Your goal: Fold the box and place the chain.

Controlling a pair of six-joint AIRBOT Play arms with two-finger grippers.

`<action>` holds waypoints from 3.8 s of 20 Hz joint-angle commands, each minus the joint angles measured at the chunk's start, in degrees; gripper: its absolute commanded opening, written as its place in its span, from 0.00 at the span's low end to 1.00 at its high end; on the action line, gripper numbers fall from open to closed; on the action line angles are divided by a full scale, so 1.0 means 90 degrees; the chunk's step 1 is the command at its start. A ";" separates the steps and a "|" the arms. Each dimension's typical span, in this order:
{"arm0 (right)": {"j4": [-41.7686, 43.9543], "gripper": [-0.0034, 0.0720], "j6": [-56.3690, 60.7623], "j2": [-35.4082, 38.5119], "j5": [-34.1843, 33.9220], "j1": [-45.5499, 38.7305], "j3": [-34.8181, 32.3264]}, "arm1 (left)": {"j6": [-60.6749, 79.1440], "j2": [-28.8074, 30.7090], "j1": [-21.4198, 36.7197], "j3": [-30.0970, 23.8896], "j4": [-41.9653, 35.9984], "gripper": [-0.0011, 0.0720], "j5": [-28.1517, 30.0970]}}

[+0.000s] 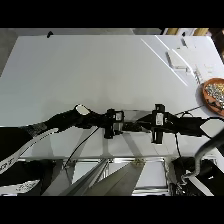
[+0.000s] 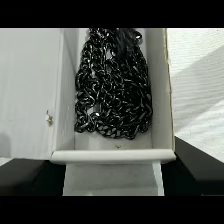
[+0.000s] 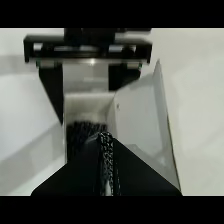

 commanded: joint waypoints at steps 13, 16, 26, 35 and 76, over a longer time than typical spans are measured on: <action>-0.1336 0.38 0.0066 -0.0797 0.0063 0.0318 0.1044 | 0.0000 0.0005 -0.0002 0.0002 0.0000 0.39 0.0000; -0.1899 0.38 0.0010 -0.0784 0.0828 -0.0697 0.1644 | 0.0000 0.0005 -0.0002 0.0002 0.0000 0.39 0.0000; -0.3281 0.38 -0.0010 -0.2030 0.0656 -0.2025 0.1154 | 0.0000 0.0002 -0.0002 0.0002 0.0000 0.39 0.0000; -0.3670 0.34 -0.0850 -0.2958 0.0459 -0.2025 0.0600 | 0.0000 0.0005 -0.0002 0.0002 0.0000 0.39 0.0000; -0.0002 0.07 -0.0770 -0.0464 0.0010 0.0525 0.0090 | 0.0000 0.0002 -0.0002 0.0002 0.0000 0.39 0.0000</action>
